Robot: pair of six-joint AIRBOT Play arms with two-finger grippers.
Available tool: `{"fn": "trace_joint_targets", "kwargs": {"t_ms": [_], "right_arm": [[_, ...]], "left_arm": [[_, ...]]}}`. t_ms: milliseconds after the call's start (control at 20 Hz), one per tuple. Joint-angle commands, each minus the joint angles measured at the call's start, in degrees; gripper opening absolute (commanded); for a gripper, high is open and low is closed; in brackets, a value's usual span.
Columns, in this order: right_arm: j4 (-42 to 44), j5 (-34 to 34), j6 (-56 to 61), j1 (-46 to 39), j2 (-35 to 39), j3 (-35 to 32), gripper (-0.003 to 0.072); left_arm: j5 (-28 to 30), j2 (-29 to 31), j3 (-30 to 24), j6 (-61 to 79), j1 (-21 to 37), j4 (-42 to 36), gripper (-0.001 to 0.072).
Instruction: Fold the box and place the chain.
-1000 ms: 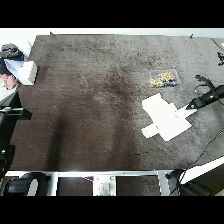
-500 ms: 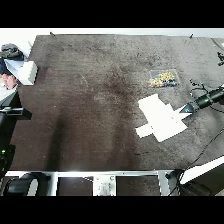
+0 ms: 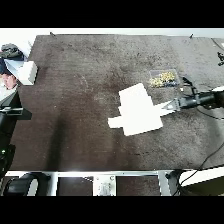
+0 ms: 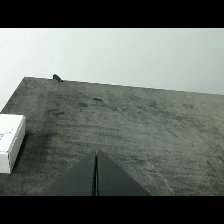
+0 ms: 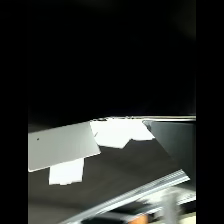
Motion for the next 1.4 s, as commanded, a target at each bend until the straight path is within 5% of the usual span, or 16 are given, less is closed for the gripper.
{"fn": "trace_joint_targets", "kwargs": {"t_ms": [0, 300, 550, 600, 650, 750, 900, 1150, 1350], "right_arm": [[14.93, -17.35, 0.22, 8.61, 6.97, -11.61, 0.0011], [21.07, -44.61, 0.42, 30.53, 7.72, -10.14, 0.0011], [20.98, -54.07, 0.39, 34.99, 4.11, -7.41, 0.0012], [20.96, -54.21, 0.42, 34.97, 3.61, -7.43, 0.0012], [20.96, -54.27, 0.39, 34.97, 3.17, -7.43, 0.0012], [21.03, -54.47, 0.35, 34.95, 2.73, -7.48, 0.0012], [21.81, -55.54, -1.68, 34.88, 2.69, -7.50, 0.0012], [22.32, -55.21, -1.75, 34.84, 2.38, -7.50, 0.0012], [22.47, -55.04, -1.77, 34.84, 2.29, -7.50, 0.0012]], "left_arm": [[0.02, -0.04, 0.04, 0.00, 0.07, 0.02, 0.0013], [-0.31, -0.04, 0.04, 0.00, 0.07, 0.04, 0.0013], [-3.87, -0.04, 0.33, 0.68, 0.07, 0.20, 0.0016], [-5.88, -0.04, 0.33, 2.54, 0.07, 0.37, 0.0230], [-8.09, -0.04, 0.35, 5.62, 0.07, 0.44, 0.0645], [-12.76, -0.28, 0.35, 6.56, 0.07, 0.00, 0.0549], [-21.55, -5.35, 2.08, 9.77, 0.07, 0.04, 0.0549], [-31.39, -28.44, 12.57, 9.35, 0.07, 0.28, 0.0548], [-38.07, -49.13, 26.08, 6.93, 0.07, 3.56, 0.0547]]}}
